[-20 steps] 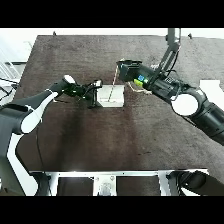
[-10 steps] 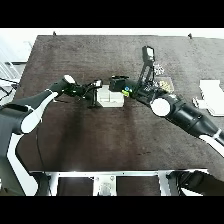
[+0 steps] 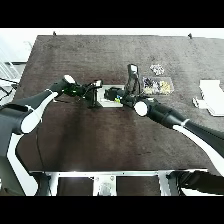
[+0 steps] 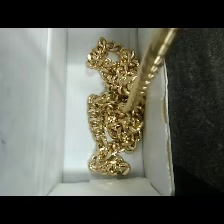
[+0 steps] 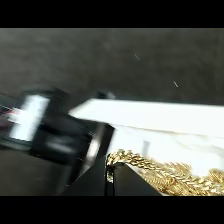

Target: Fold the box and place the chain.

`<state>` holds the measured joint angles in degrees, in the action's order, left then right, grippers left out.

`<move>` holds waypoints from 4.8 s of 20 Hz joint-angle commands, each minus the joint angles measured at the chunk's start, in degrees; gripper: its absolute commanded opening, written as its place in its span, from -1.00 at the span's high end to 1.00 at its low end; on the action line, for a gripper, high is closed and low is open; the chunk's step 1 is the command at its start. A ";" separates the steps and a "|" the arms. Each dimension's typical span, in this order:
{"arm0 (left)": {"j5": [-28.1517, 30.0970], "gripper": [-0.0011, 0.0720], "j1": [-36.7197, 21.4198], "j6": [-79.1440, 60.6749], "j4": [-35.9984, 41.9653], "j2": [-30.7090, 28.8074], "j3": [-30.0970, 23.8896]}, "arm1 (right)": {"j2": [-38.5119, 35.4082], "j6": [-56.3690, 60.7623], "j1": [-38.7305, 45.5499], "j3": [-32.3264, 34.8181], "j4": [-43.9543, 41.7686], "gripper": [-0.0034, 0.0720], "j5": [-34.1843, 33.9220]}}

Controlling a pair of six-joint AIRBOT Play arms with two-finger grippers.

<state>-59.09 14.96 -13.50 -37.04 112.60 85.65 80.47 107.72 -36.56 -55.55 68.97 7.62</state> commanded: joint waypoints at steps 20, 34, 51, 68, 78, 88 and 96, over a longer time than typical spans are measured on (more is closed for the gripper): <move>-0.04 -0.31 -0.04 -0.02 0.00 0.02 0.00 | 0.70 -4.44 27.74 9.38 1.88 -0.51 4.44; 0.00 -0.31 -0.04 -0.02 -0.02 0.02 0.00 | 7.98 -8.94 23.80 -2.95 -2.45 0.88 4.37; -0.07 -0.31 -0.07 -0.02 0.00 0.02 0.00 | -21.00 -6.14 -1.57 -5.14 0.07 0.89 -4.61; -0.07 -0.31 -0.04 -0.02 0.00 0.02 0.00 | -8.92 -2.67 -2.34 -2.99 -1.29 0.88 -3.30; -0.07 -0.31 -0.07 -0.02 -0.02 0.02 0.00 | 2.75 -2.67 -2.27 -2.95 -2.12 0.88 -3.74; -0.09 -0.31 -0.04 -0.02 -0.02 0.02 0.00 | -0.15 -6.16 -1.75 -2.95 -1.86 0.88 1.84; -0.09 -0.31 -0.04 -0.02 -0.02 0.02 0.00 | -8.79 -6.12 -0.31 -2.89 6.80 0.89 13.99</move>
<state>-59.79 15.00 -14.00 -37.17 112.60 85.62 75.50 101.71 -37.34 -58.00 72.20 20.14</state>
